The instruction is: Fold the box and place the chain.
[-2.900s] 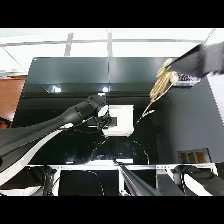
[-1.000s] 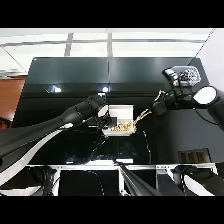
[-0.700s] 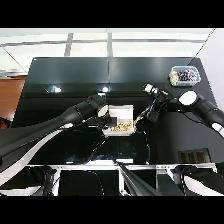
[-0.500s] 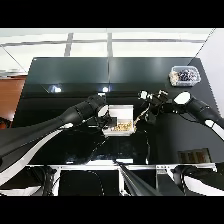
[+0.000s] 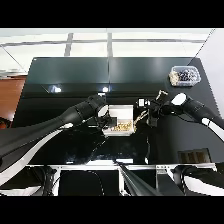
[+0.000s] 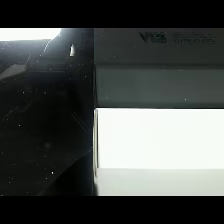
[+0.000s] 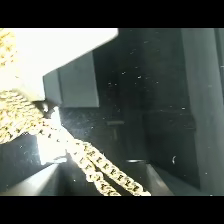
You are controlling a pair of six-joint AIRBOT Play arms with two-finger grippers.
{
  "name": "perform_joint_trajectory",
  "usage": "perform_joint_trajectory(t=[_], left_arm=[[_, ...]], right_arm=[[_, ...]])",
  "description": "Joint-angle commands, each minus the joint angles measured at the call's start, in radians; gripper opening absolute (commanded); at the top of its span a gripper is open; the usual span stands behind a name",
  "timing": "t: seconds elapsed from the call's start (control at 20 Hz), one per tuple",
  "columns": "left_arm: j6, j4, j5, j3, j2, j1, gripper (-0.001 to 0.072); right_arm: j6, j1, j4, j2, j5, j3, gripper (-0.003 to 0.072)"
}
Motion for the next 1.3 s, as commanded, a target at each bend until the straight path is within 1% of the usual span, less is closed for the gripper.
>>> perform_joint_trajectory(t=[0.0, 0.15, 0.35, 0.4, 0.45, 0.5, 0.6, 0.7, 0.8, 0.9, 0.95, 1.1, 1.2, 1.25], left_arm=[[0.000, 0.000, 0.000, 0.001, 0.000, 0.000, 0.0029], [0.000, 0.000, 0.000, 0.001, 0.000, 0.000, 0.0029], [0.000, 0.000, 0.000, 0.001, 0.000, 0.000, 0.0029], [0.000, 0.000, 0.000, 0.001, 0.000, 0.000, 0.0029], [0.000, 0.000, 0.000, 0.001, 0.000, 0.000, 0.0029], [0.000, 0.000, 0.000, 0.001, 0.000, 0.000, 0.0029], [0.000, 0.000, 0.000, 0.001, 0.000, 0.000, 0.0029], [0.000, 0.000, 0.000, 0.001, 0.000, 0.000, 0.0029], [0.000, 0.000, 0.000, 0.001, 0.000, 0.000, 0.0029], [0.000, 0.000, 0.001, 0.001, 0.000, 0.000, 0.0029], [0.000, 0.000, 0.000, 0.001, 0.000, 0.000, 0.0029], [0.000, 0.000, 0.000, 0.001, 0.000, 0.000, 0.0029], [0.000, 0.000, 0.000, 0.001, 0.000, 0.000, 0.0029], [0.000, 0.000, 0.000, 0.001, 0.000, 0.000, 0.0029]], right_arm=[[-0.007, 0.001, -0.014, -0.003, 0.012, 0.000, 0.0476], [-0.002, 0.001, -0.018, -0.003, 0.011, 0.000, 0.0475], [0.058, 0.001, -0.018, -0.007, 0.008, 0.000, 0.0473], [0.069, 0.001, -0.018, -0.007, 0.007, 0.000, 0.0440], [0.087, 0.000, -0.019, -0.005, 0.010, 0.000, 0.0139], [0.101, 0.000, -0.024, -0.005, 0.016, 0.000, 0.0021], [0.112, 0.000, -0.038, -0.002, 0.027, 0.000, 0.0015], [0.195, -0.003, -0.044, 0.020, 0.024, 0.000, 0.0015], [0.328, -0.010, -0.066, 0.079, 0.027, 0.000, 0.0014], [0.500, -0.020, -0.102, 0.178, 0.044, 0.002, 0.0014], [0.579, -0.025, -0.115, 0.238, 0.074, 0.009, 0.0014], [0.746, -0.031, -0.117, 0.406, 0.210, 0.056, 0.0014], [0.866, -0.031, -0.093, 0.507, 0.287, 0.106, 0.0014], [0.935, -0.031, -0.077, 0.543, 0.308, 0.132, 0.0014]])
